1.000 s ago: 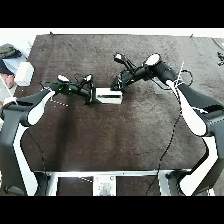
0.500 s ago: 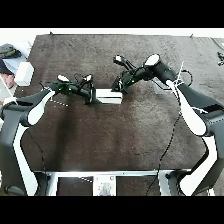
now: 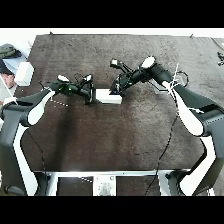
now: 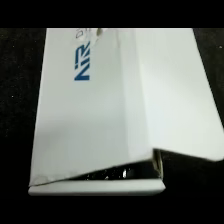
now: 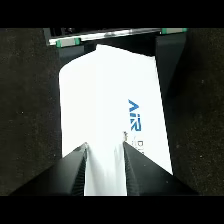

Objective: Fold the box and place the chain.

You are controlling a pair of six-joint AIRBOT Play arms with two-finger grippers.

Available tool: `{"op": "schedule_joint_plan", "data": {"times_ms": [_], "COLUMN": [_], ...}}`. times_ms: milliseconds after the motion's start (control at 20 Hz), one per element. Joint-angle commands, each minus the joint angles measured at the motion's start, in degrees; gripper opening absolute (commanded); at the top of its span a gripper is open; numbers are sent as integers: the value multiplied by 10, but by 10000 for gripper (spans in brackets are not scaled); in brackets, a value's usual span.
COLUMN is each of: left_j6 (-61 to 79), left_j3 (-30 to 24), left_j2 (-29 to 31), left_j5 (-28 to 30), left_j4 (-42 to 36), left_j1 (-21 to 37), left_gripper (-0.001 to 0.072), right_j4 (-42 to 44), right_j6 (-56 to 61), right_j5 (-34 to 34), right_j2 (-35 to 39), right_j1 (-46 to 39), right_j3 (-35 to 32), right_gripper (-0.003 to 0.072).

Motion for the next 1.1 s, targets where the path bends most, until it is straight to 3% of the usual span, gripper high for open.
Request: {"op": "schedule_joint_plan", "data": {"times_ms": [0,550,650,1050], "left_j6": [0,0,0,0], "left_j3": [0,0,0,0], "left_j2": [0,0,0,0], "left_j5": [0,0,0,0], "left_j4": [0,0,0,0], "left_j1": [0,1,0,0], "left_gripper": [404,404,404,404], "right_j4": [-15,-12,-13,-83], "right_j6": [0,0,0,1], "right_j5": [-14,-58,-58,-60], "right_j2": [-1,12,14,13], "right_j1": [3,3,3,20], "right_j3": [0,0,0,0], "right_gripper": [300,298,266,265]}}
